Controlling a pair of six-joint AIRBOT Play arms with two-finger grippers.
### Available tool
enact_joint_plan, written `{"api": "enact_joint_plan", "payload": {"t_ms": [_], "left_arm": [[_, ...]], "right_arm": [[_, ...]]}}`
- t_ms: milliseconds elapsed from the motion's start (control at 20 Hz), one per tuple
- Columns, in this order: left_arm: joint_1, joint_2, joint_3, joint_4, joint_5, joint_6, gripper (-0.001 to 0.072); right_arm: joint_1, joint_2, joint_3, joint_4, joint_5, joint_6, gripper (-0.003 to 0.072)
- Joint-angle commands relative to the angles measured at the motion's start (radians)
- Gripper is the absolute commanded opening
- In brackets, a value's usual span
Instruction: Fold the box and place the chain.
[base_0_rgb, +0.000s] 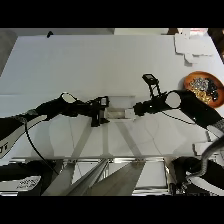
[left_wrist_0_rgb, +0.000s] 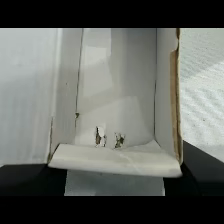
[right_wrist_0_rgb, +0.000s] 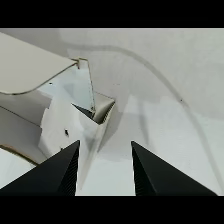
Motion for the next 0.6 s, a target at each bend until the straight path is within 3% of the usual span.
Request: {"api": "enact_joint_plan", "payload": {"t_ms": [0,350,550], "left_arm": [[0.000,0.001,0.000,0.000,0.000,0.000,0.0284],[0.000,0.001,0.000,0.000,0.000,0.000,0.0284],[0.000,0.001,0.000,0.000,0.000,0.000,0.0284]], "right_arm": [[0.002,0.000,0.007,0.029,0.005,0.016,0.0365],[0.056,-0.011,0.007,0.028,-0.006,0.016,0.0415],[0.107,-0.057,0.007,-0.100,-0.011,0.124,0.0415]]}}
